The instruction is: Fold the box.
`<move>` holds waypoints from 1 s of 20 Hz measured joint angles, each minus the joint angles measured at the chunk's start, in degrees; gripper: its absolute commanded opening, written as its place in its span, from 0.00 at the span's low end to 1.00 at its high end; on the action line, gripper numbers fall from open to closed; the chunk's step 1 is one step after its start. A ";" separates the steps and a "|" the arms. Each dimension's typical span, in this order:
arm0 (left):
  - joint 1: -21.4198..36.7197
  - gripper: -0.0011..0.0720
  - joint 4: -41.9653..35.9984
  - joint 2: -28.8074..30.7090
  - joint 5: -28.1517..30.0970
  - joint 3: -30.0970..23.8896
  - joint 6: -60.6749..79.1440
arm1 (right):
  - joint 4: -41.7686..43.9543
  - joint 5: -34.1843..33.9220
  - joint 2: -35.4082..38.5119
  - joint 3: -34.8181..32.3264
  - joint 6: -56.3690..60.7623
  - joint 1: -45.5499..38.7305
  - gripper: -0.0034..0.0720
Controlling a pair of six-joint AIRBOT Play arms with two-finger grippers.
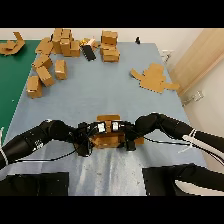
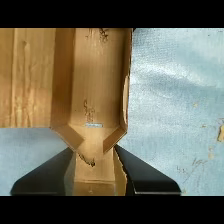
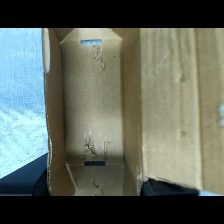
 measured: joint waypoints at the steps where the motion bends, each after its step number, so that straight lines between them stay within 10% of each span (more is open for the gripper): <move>1: -0.07 0.49 -0.33 -0.13 0.42 0.00 0.02 | -0.02 0.00 0.00 0.00 0.02 0.00 0.82; 4: -0.17 0.25 -1.14 -0.26 1.86 0.00 0.09 | 0.00 0.00 0.00 0.00 0.02 0.00 0.82; 20: -2.82 0.28 -5.25 -3.15 6.84 0.00 0.46 | 0.00 0.00 0.00 0.00 0.02 0.00 0.82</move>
